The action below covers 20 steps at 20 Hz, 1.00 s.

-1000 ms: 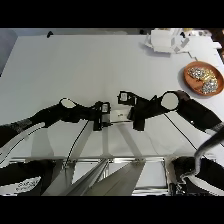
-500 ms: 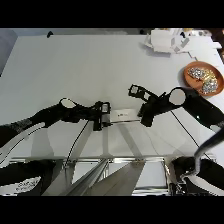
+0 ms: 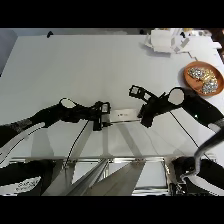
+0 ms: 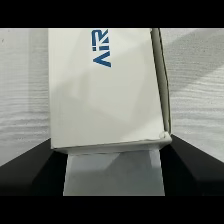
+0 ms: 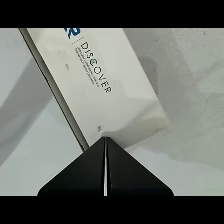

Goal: Fold the box and place the chain.

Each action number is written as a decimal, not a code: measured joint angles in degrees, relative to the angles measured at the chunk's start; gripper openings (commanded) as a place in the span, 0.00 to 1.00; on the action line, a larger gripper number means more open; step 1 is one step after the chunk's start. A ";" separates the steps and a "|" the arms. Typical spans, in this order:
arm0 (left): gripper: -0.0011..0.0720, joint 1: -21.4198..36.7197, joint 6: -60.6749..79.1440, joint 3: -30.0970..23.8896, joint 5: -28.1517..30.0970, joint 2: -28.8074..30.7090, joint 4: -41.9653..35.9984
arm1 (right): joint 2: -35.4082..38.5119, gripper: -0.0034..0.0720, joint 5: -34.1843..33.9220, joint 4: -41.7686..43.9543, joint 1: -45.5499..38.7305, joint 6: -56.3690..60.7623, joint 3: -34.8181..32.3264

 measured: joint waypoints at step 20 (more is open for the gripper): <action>0.17 0.00 -0.37 0.00 -0.74 0.04 -0.74 | 9.53 0.07 13.62 -16.02 -38.10 25.73 2.86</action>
